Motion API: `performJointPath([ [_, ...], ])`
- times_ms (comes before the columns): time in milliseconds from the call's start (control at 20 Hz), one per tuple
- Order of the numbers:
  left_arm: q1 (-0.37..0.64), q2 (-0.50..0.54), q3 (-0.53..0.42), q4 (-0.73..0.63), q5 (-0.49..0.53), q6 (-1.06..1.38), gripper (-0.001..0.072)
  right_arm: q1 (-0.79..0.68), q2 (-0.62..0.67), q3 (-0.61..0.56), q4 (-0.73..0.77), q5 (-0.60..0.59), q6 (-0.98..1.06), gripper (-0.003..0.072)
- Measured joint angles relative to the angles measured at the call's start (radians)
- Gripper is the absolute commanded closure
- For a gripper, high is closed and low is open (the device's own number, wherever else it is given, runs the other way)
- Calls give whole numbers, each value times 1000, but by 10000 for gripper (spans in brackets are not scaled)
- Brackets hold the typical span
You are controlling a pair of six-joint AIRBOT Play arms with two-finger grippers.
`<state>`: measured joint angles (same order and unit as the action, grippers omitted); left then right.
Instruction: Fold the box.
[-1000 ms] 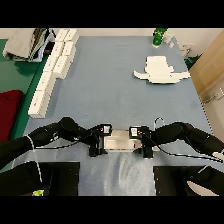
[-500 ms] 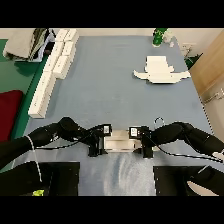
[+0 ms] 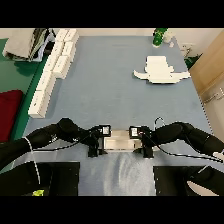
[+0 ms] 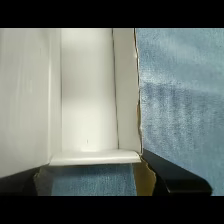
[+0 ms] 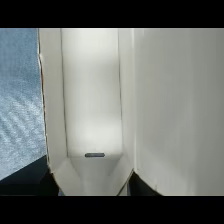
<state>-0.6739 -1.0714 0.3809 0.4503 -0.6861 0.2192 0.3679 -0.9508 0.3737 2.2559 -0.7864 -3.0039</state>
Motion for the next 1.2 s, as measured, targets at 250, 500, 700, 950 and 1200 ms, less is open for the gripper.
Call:
performJointPath([
  [250, 0, 5, -3, -6, 6, 1, -11, 0, 0, 0, 0, -1, 0, 173],
  [500, -23, 5, -7, -28, 50, 1, 50, 0, 0, 0, 0, -1, 0, 173],
  [700, -36, 5, -10, -34, 72, 1, 51, 0, 0, 0, 0, -1, 0, 173],
  [950, -44, 5, -10, -27, 79, -2, 111, 0, 0, 0, 0, 0, 1, 173],
  [1200, -47, 5, -11, -20, 74, -6, -11, 0, 0, 0, 0, 0, 0, 173],
])
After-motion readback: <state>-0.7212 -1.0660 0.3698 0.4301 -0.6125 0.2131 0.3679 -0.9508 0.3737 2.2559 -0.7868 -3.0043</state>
